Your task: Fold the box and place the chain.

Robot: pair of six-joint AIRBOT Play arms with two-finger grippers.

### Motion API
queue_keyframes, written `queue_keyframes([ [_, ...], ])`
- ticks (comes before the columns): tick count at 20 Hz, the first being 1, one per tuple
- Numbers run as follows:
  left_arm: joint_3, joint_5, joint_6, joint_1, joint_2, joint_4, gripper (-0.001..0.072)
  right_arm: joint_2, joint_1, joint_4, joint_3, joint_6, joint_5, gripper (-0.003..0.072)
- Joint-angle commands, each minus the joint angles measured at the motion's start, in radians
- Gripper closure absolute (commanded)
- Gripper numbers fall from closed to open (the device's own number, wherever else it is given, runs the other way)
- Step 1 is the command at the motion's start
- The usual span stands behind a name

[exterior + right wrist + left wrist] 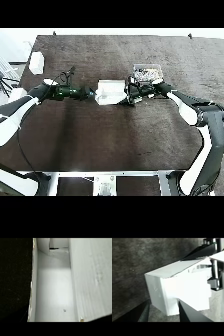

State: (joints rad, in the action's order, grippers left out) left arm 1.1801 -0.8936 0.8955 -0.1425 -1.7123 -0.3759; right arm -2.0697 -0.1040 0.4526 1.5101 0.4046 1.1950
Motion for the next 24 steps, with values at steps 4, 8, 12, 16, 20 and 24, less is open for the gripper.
queue_keyframes([
  [4, 0.023, 0.002, -0.019, -0.033, 0.000, 0.022, 0.0290, 0.000, 0.000, 0.000, 0.000, 0.000, 0.000, 0.0249],
  [8, 0.023, 0.012, 0.010, -0.050, 0.000, 0.010, 0.0292, 0.000, 0.000, 0.000, 0.000, 0.000, 0.000, 0.0249],
  [12, 0.023, 0.007, 0.051, -0.066, 0.000, 0.009, 0.0293, 0.000, 0.000, 0.000, 0.000, 0.000, 0.000, 0.0249],
  [16, 0.023, 0.021, 0.088, -0.083, 0.000, 0.009, 0.0292, 0.000, 0.000, 0.000, 0.000, 0.000, 0.000, 0.0249],
  [20, 0.043, 0.039, 0.161, -0.101, 0.000, -0.051, 0.0292, 0.000, 0.000, 0.000, 0.000, 0.000, 0.000, 0.0249],
  [24, 0.108, 0.037, 0.303, -0.127, 0.000, -0.204, 0.0291, 0.000, 0.000, 0.000, 0.000, 0.000, 0.000, 0.0249],
])
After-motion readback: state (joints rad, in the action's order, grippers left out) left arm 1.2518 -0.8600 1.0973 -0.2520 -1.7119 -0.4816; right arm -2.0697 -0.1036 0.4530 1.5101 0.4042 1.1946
